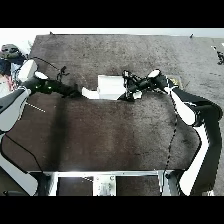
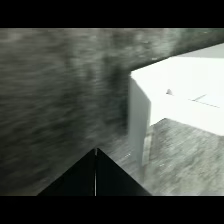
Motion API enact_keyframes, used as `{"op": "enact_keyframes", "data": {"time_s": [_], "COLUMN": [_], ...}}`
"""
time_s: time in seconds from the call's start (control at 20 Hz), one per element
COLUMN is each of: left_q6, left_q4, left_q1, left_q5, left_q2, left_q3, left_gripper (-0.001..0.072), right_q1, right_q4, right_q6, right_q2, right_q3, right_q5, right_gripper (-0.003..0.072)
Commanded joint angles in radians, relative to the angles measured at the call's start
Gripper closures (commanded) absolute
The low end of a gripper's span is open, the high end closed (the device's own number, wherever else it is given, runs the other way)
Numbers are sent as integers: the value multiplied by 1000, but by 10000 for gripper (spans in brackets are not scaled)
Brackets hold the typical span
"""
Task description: Fold the box and place the chain.
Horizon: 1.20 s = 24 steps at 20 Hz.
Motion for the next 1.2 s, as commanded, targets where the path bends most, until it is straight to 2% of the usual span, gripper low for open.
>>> {"op": "enact_keyframes", "data": {"time_s": [0.0,0.25,0.55,0.6,0.65,0.7,0.9,1.15], "left_q6": [-10,-13,-11,-10,-8,14,14,5], "left_q4": [-65,-84,-155,-159,-169,-186,-203,-199], "left_q1": [-48,-88,-88,-88,-88,-88,-90,-118], "left_q5": [42,90,72,68,59,46,5,17], "left_q2": [-1,-2,3,6,7,7,7,7], "left_q3": [-12,-12,-2,-2,-1,2,29,51], "left_gripper": [699,698,695,578,327,286,295,296], "right_q1": [1,1,1,1,1,1,1,1], "right_q4": [0,0,0,0,0,0,0,0], "right_q6": [0,0,0,0,0,0,0,0], "right_q2": [0,0,0,0,0,0,0,0], "right_q3": [0,0,0,0,0,0,0,0], "right_q5": [0,0,0,0,0,0,0,0], "right_gripper": [233,232,232,232,232,232,232,232]}}
